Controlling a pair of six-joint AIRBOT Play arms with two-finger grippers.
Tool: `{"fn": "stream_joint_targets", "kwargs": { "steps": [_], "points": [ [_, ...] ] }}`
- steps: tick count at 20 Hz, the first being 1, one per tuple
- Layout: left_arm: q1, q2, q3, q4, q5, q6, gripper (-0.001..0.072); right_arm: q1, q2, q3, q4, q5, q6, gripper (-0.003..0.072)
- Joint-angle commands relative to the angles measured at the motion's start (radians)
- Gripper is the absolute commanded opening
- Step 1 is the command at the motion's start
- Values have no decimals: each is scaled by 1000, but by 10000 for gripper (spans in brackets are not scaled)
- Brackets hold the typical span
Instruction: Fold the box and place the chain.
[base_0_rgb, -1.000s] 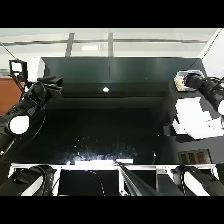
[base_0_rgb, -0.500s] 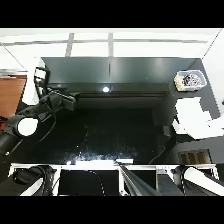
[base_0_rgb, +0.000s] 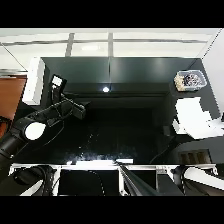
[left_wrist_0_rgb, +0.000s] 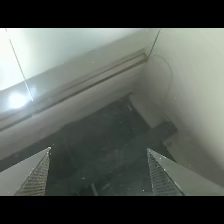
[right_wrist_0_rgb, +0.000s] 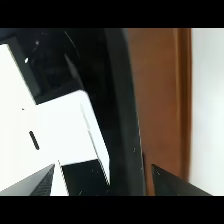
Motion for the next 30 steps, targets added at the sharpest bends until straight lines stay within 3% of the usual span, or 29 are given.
{"fn": "stream_joint_targets", "kwargs": {
  "steps": [1, 3, 4, 5, 6, 7, 8, 14, 18, 22, 26, 30],
  "points": [
    [-6, -1, 0, -1, 0, -8, 705, -3, -40, 1, 27, -52, -162, 712],
    [-6, -1, 0, -1, 0, -8, 705, -3, -74, 1, 22, -83, -163, 712],
    [-6, -1, 0, -1, 0, -8, 705, -2, -88, 1, 24, -97, -163, 659],
    [-6, -1, 0, -6, 0, -18, 705, -3, -96, 1, 24, -102, -162, 462],
    [-6, -1, 0, -7, 0, -40, 705, -3, -97, 1, 21, -108, -161, 321],
    [-6, -1, 0, -7, 0, -56, 705, -3, -97, 2, 22, -110, -160, 89],
    [-6, -1, 0, -7, 0, -61, 705, -3, -96, 2, 27, -97, -160, 16],
    [-6, -1, 0, -26, 0, -61, 704, -2, -77, 1, 267, 28, -161, 16],
    [-8, -1, 0, -86, 0, -61, 704, 0, -66, -4, 649, 195, -164, 16],
    [-7, -4, 0, -47, 0, -57, 704, 42, -53, -41, 901, 361, -141, 16],
    [-8, -6, 0, -61, -4, -61, 704, 146, 113, -275, 1109, 168, -190, 16],
    [-8, -45, 0, -132, -16, -61, 704, 360, 333, -576, 1269, -57, -254, 15]
  ]
}}
